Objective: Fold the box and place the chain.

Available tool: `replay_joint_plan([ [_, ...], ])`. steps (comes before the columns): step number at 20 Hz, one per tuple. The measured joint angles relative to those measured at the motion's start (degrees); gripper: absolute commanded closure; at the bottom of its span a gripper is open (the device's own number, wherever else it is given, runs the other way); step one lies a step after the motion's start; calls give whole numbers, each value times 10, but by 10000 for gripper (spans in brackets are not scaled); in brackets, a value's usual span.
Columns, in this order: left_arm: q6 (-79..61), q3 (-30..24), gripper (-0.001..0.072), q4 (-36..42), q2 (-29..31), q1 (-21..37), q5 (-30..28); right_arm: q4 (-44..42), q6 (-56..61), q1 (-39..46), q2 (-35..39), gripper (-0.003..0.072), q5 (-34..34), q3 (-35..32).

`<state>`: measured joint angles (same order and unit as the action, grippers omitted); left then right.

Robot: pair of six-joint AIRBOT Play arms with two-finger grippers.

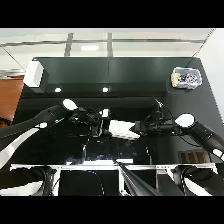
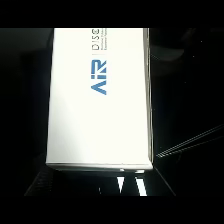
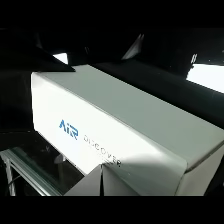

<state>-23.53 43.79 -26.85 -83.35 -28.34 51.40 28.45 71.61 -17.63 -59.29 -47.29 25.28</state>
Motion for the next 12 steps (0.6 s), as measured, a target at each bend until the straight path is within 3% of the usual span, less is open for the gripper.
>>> replay_joint_plan([
  [3, 0, 0, 370, 0, 0, 0, 0, 7, -2, 3, 0, 674, -5, 5],
  [6, -1, 0, 343, 2, 1, 0, 2, 34, -36, 29, 4, 674, -60, 34],
  [7, -2, 1, 272, 2, 2, 0, 3, 41, -48, 47, 8, 674, -92, 49],
  [9, 2, 1, -3, 6, 10, 3, 3, 52, -62, 92, 25, 674, -158, 79],
  [12, 53, 1, -2, -4, 33, 19, 3, 90, -69, 186, 73, 674, -224, 104],
])
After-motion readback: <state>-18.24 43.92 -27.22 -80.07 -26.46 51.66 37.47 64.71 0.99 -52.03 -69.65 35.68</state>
